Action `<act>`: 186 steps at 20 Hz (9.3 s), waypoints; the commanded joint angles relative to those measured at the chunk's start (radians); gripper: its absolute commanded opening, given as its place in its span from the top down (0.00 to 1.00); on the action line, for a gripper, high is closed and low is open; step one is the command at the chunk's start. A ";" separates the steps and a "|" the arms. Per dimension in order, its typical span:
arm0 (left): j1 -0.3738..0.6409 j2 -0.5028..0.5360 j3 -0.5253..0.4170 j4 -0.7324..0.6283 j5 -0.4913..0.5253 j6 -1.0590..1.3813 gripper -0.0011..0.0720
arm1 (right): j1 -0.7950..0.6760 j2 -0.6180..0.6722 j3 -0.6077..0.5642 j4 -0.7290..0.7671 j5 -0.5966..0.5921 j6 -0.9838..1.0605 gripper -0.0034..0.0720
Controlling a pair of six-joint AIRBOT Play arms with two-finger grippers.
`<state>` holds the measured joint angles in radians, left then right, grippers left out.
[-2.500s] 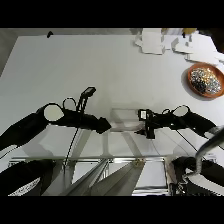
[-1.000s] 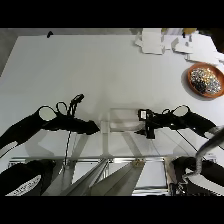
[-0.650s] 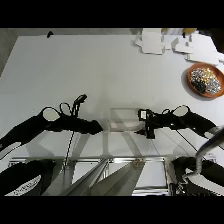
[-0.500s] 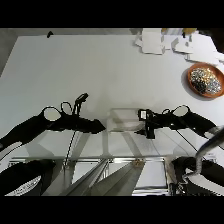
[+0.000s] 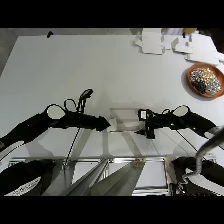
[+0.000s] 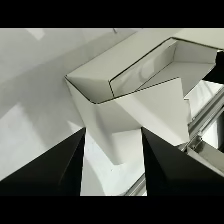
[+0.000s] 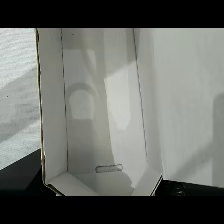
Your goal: Fold the box and place the chain.
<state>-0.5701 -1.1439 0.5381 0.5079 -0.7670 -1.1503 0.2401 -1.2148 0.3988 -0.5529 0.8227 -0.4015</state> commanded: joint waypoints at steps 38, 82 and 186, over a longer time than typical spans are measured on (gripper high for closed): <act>-0.249 -0.213 0.398 0.683 -0.143 -0.892 0.45 | 0.000 0.001 0.000 0.000 0.000 0.000 0.51; -0.379 -0.435 0.572 0.910 -0.341 -1.236 0.98 | 0.000 0.001 0.000 0.000 0.000 0.000 0.51; 0.003 -0.301 0.046 -0.329 -0.011 1.703 0.70 | 0.000 0.001 0.000 0.000 0.001 0.000 0.51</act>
<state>-0.5686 -1.4445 0.5842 0.1753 -0.7868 0.5671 0.2394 -1.2148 0.3988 -0.5526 0.8230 -0.4015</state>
